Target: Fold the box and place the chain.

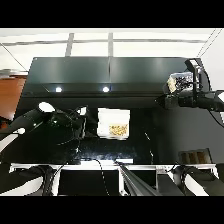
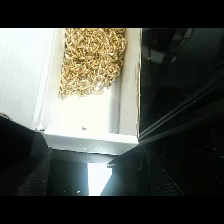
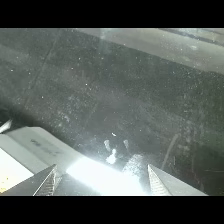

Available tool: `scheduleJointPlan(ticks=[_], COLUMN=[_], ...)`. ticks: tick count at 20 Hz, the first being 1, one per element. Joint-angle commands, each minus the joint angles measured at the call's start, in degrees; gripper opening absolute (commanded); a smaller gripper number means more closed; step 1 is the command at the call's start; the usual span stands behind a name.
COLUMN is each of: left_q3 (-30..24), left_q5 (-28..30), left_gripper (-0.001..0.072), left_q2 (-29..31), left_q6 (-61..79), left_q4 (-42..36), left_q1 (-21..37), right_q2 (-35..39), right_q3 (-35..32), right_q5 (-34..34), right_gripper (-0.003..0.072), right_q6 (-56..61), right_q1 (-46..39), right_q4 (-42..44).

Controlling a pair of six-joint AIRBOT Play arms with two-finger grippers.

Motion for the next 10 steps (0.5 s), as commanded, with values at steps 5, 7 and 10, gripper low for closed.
scheduleJointPlan(ticks=[5, 7, 10], left_q3=[2.38, 2.71, 2.78], left_q5=[-0.50, -1.60, -0.96], left_gripper=[0.0693, 0.0693, 0.0694], left_q2=[-2.12, -2.19, -2.40], left_q6=[-2.36, -2.36, -2.40], left_q4=[3.67, 3.52, 3.48], left_q1=[-1.20, -1.20, -1.20], right_q2=[-0.04, -0.04, -0.04], right_q3=[0.02, 0.02, 0.02], right_q5=[0.20, 0.22, 0.22], right_gripper=[0.0699, 0.0699, 0.0699], right_q6=[0.02, 0.02, 0.02], right_q1=[0.07, 0.07, 0.07], right_q4=[-0.02, -0.02, 0.00])
